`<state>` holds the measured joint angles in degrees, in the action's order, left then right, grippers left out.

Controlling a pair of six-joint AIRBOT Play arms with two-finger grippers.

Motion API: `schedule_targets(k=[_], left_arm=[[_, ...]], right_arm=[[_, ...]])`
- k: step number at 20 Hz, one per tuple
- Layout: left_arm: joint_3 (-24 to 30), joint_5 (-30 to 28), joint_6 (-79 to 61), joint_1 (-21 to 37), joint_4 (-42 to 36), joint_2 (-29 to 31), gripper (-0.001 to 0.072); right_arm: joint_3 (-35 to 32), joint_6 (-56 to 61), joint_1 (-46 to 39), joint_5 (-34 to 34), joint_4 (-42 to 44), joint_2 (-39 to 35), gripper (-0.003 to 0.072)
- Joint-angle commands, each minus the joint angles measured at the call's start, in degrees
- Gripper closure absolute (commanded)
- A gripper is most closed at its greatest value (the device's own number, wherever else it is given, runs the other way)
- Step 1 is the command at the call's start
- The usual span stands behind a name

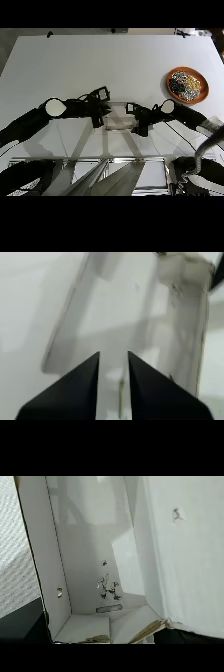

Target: Fold the box and place the chain.

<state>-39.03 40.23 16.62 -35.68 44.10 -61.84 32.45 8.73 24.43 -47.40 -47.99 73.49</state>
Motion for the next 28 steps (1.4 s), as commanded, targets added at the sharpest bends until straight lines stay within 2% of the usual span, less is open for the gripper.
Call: schedule_targets(k=[1,3,5,7,9,12,14,15,16,23,25,27,28], left_arm=[[0.0,12.3,3.1,0.0,13.9,1.3,0.0482],[0.0,13.8,3.0,0.0,14.0,-0.6,0.0476],[0.0,12.0,2.7,0.0,14.0,-3.0,0.0472],[0.0,9.4,2.7,0.0,15.1,-5.4,0.0377],[0.0,8.3,2.7,0.0,16.3,-7.4,0.0353],[0.2,7.9,2.7,0.1,17.7,-9.0,0.0353],[0.8,5.1,2.6,0.1,17.7,-9.2,0.0349],[0.8,3.7,2.1,0.1,17.7,-9.4,0.0288],[0.8,2.9,1.1,0.1,17.7,-9.7,0.0272],[0.9,5.6,-9.6,0.1,14.6,-10.2,0.0277],[0.9,6.1,-12.5,0.0,13.3,-10.6,0.0338],[0.9,6.0,-14.1,0.0,12.4,-10.8,0.0343],[0.9,5.8,-14.1,0.0,11.9,-10.8,0.0391]], right_arm=[[0.0,0.0,0.0,0.0,0.0,0.0,0.0173],[0.0,0.0,0.0,0.0,0.0,0.0,0.0173],[0.0,0.0,0.0,0.0,0.0,0.0,0.0173],[0.0,0.0,0.0,0.0,0.0,0.0,0.0173],[0.0,0.0,0.0,0.0,0.0,0.0,0.0173],[0.0,0.0,0.0,0.0,0.0,0.0,0.0173],[0.0,0.0,0.0,0.0,0.0,0.0,0.0173],[0.0,0.0,0.0,0.0,0.0,0.0,0.0173],[0.0,0.0,0.0,0.0,0.0,0.0,0.0173],[0.0,0.0,0.0,0.0,0.0,0.0,0.0173],[0.0,0.0,0.0,0.0,0.0,0.0,0.0173],[0.0,0.0,0.0,0.0,0.0,0.0,0.0173],[0.0,0.0,0.0,0.0,0.0,0.0,0.0173]])
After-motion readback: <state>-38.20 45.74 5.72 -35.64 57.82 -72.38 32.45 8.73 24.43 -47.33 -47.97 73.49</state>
